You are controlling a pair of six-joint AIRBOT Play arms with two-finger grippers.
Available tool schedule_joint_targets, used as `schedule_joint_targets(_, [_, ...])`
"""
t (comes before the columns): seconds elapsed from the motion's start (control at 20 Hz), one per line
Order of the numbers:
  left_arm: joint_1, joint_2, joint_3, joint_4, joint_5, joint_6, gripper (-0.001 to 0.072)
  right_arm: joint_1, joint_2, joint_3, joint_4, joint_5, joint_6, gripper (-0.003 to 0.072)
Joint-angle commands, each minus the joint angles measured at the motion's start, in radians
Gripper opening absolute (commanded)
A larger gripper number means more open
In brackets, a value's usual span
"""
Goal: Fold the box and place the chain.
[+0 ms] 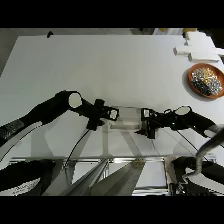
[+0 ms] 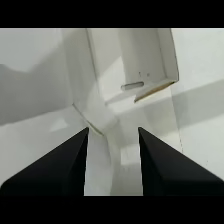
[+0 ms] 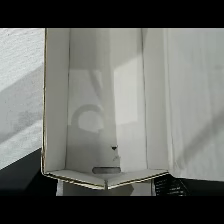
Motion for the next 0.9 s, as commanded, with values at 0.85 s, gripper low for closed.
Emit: schedule_joint_targets(0.85, [-0.119,-0.074,0.0,-0.145,0.115,-0.024,0.0076,0.0,0.0,0.001,0.0,0.0,0.0,0.0339])
